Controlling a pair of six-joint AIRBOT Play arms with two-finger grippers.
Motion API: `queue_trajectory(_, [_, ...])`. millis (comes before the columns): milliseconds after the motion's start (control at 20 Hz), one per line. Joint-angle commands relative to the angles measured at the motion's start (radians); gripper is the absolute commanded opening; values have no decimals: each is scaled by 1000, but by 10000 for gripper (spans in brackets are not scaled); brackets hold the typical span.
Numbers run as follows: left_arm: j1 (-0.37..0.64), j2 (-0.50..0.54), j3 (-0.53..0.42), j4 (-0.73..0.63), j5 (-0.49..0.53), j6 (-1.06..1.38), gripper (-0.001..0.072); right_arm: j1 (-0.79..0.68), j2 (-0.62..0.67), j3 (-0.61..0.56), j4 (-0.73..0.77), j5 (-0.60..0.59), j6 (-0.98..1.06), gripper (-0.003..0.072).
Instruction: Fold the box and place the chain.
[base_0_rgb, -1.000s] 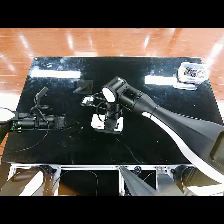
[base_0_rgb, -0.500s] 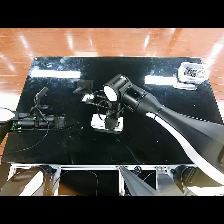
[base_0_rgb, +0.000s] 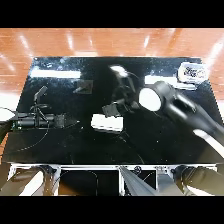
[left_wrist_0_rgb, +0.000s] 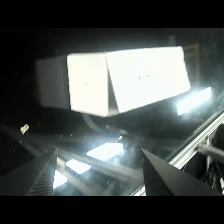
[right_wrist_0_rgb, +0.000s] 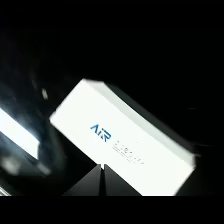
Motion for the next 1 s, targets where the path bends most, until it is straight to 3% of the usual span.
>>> queue_trajectory(0, [-18, 0, 1, -45, 60, -1, 620, 11, 140, -336, 221, -436, 412, 36])
queue_trajectory(200, [-64, -1, 1, -43, 100, 4, 620, 29, 66, -352, 526, -415, 169, 36])
queue_trajectory(300, [-78, -1, 1, -43, 100, 5, 621, 29, 42, -352, 606, -416, 106, 36])
queue_trajectory(950, [-77, -1, 1, -37, 98, 5, 621, 27, -61, -352, 609, -425, 60, 36])
